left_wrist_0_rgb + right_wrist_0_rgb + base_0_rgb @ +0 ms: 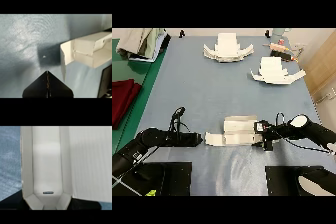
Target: Fold the box.
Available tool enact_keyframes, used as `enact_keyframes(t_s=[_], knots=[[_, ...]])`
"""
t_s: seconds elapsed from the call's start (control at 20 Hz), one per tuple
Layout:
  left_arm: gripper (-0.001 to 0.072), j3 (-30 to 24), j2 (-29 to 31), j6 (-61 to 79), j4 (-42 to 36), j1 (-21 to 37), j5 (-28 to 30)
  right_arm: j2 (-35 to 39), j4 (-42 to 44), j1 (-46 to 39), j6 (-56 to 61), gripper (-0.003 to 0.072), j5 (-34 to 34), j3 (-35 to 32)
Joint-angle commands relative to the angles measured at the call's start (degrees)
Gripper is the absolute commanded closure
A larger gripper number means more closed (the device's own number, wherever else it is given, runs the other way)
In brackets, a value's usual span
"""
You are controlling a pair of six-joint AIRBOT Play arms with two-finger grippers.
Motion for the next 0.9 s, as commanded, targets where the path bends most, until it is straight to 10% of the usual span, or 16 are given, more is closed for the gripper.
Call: enact_keyframes(t_s=[0.0,0.85], knots=[[0.0695,-1.1,-2.5,-0.2,-4.3,0.0,5.2,0.0,0.0,0.0,0.0,0.0150,0.0,0.0],[0.0694,4.9,-14.7,10.5,-17.6,-13.9,13.4,0.0,0.0,0.0,0.0,0.0150,0.0,0.0]])
